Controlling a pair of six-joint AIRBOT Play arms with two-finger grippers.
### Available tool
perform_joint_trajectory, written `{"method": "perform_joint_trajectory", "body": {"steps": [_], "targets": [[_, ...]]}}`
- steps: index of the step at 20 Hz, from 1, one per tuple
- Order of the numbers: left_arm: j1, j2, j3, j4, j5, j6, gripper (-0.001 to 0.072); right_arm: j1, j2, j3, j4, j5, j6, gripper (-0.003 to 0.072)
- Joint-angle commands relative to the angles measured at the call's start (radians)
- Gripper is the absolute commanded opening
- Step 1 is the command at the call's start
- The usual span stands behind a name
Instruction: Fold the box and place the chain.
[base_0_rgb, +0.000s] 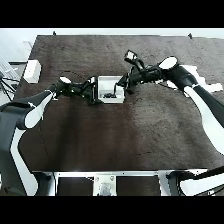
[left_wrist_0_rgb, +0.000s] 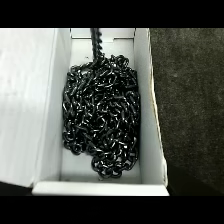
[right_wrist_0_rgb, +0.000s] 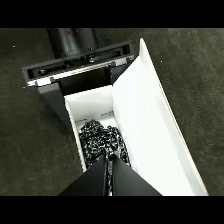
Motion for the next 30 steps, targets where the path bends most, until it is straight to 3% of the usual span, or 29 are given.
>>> {"method": "perform_joint_trajectory", "body": {"steps": [1, 2, 3, 7, 9, 11, 12, 15, 17, 25, 30], "targets": [[-0.001, 0.000, 0.000, 0.000, 0.000, 0.000, 0.0350, 0.017, -0.069, -0.001, 0.003, -0.064, -0.002, 0.0142], [-0.001, 0.000, 0.000, 0.000, 0.000, 0.000, 0.0350, 0.017, -0.072, -0.001, 0.004, -0.064, -0.002, 0.0312], [-0.001, 0.000, 0.000, 0.000, 0.000, 0.000, 0.0350, 0.017, -0.070, 0.000, 0.004, -0.063, -0.002, 0.0357], [-0.001, 0.000, 0.000, 0.000, 0.000, 0.000, 0.0350, -0.002, -0.012, 0.019, 0.004, -0.007, -0.001, 0.0356], [-0.001, 0.000, 0.000, 0.000, 0.000, 0.000, 0.0350, -0.021, 0.055, 0.023, 0.006, -0.008, -0.001, 0.0320], [-0.001, 0.000, 0.000, 0.000, 0.000, 0.000, 0.0350, -0.060, 0.112, 0.027, 0.007, -0.031, -0.001, 0.0090], [-0.001, 0.000, 0.000, 0.000, 0.000, 0.000, 0.0350, -0.094, 0.122, 0.027, 0.024, -0.070, 0.002, 0.0067], [-0.001, 0.000, 0.000, 0.000, 0.000, 0.000, 0.0350, -0.195, 0.098, 0.032, 0.278, -0.120, -0.036, 0.0085], [-0.001, 0.000, 0.000, 0.000, 0.000, 0.000, 0.0350, -0.209, 0.049, 0.071, 0.340, -0.119, -0.045, 0.0085], [-0.001, 0.000, 0.000, 0.000, -0.001, 0.000, 0.0350, -0.143, -0.178, 0.191, 0.341, -0.096, 0.033, 0.0063], [-0.001, 0.000, 0.000, 0.000, -0.001, 0.000, 0.0350, -0.075, -0.245, 0.191, 0.189, -0.070, 0.101, 0.0063]]}}
